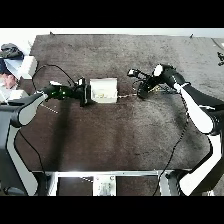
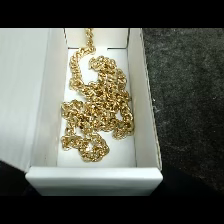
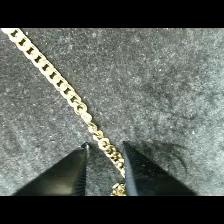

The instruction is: Fold the box and place the chain.

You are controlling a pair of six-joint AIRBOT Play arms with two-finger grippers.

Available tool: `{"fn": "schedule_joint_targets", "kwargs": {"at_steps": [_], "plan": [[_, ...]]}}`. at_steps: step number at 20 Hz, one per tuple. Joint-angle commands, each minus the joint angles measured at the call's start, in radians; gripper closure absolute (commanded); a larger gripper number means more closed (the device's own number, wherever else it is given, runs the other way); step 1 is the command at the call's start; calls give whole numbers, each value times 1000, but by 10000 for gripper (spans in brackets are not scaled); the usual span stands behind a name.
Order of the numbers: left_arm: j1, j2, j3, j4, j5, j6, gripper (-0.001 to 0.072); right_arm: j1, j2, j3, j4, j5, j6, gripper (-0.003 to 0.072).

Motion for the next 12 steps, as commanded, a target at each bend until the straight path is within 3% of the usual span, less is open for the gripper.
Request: {"fn": "schedule_joint_targets", "kwargs": {"at_steps": [1, 3, 9, 12], "plan": [[1, 0, 0, 0, 0, 0, 424, 1, -8, -1, -6, 51, -47, 527], [1, 0, 0, 0, 0, 0, 424, 2, 21, -1, -6, 84, -45, 700], [1, 0, 0, 0, 0, 0, 424, 3, 300, -1, 92, 121, -43, 700], [1, 0, 0, 0, 0, 0, 424, 3, 455, -1, 169, 81, -43, 701]]}}
